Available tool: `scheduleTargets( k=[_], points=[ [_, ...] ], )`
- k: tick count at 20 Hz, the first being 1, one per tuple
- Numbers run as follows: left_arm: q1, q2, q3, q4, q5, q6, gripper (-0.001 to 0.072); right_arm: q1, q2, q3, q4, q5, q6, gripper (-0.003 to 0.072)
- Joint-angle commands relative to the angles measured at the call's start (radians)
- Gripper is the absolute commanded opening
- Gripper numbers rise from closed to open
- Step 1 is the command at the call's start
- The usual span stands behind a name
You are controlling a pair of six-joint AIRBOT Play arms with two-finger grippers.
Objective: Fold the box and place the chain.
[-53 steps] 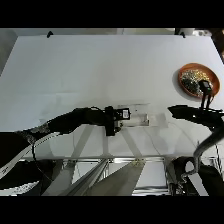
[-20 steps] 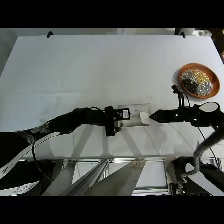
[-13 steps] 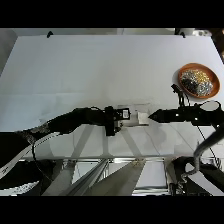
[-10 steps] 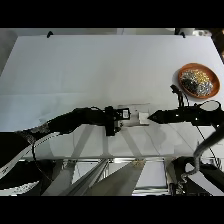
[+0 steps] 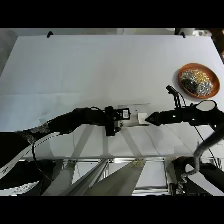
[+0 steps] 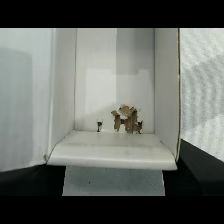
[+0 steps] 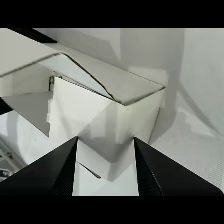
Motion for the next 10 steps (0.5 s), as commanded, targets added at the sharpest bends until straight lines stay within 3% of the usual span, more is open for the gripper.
scheduleTargets(
  k=[1, 6, 10],
  points=[
    [0.001, 0.001, 0.000, 0.000, 0.000, 0.000, 0.0153, 0.109, 0.000, 0.060, -0.119, -0.060, 0.138, 0.0399],
    [0.001, 0.001, 0.000, 0.000, 0.000, 0.000, 0.0153, 0.256, -0.002, 0.138, -0.391, -0.063, 0.443, 0.0396],
    [0.001, 0.001, 0.000, 0.000, 0.000, 0.000, 0.0153, 0.341, -0.012, 0.139, -0.422, -0.104, 0.532, 0.0396]
  ],
)
